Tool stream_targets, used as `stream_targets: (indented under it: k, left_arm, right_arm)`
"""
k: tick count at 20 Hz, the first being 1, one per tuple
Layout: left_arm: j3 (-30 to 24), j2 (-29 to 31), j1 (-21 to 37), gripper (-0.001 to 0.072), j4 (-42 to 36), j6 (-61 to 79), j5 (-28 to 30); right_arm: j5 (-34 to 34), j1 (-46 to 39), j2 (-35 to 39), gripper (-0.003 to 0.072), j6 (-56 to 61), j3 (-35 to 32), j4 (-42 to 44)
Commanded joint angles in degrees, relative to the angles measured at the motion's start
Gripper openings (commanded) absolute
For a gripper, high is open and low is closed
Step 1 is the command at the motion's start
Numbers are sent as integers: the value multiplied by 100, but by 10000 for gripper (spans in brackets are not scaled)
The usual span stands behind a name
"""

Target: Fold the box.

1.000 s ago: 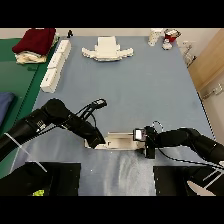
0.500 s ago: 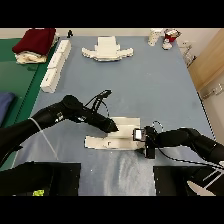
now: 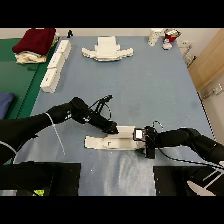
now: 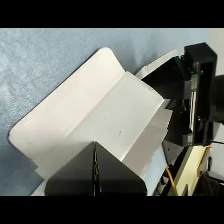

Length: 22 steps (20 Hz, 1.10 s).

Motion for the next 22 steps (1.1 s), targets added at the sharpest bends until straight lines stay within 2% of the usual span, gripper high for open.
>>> stream_targets:
  k: [1, 3, 8, 12, 15, 16, 17, 19, 22]
  left_arm:
    - [162, 203, 0, 10, 17, 323, -50]
    - [221, 721, -2, 10, 247, 455, -22]
    - [-20, 2492, -13, 10, 1681, 409, -107]
    - [-903, 3976, -15, 12, 1961, 896, -372]
    - [-1663, 4607, -15, 18, 1956, 2002, -542]
    - [-1843, 4647, -15, 292, 1954, 2214, -544]
    - [-1961, 4621, -15, 697, 1934, 2275, -538]
    - [-2052, 4498, -15, 699, 1941, 2424, -479]
    - [-2052, 4264, -15, 699, 1939, 3069, -96]
  right_arm:
    - [2, 4, 2, 509, -4, 4, 0]
    - [2, 4, 2, 509, -4, 4, 0]
    - [2, 4, 2, 509, -4, 4, 0]
    - [2, 7, 2, 509, -4, 4, 0]
    - [2, 7, 2, 509, -4, 4, 0]
    - [2, 4, 2, 509, -4, 4, 0]
    - [2, 7, 2, 509, -4, 4, 0]
    - [2, 7, 0, 509, -4, 4, 0]
    - [2, 7, 2, 509, -4, 4, 0]
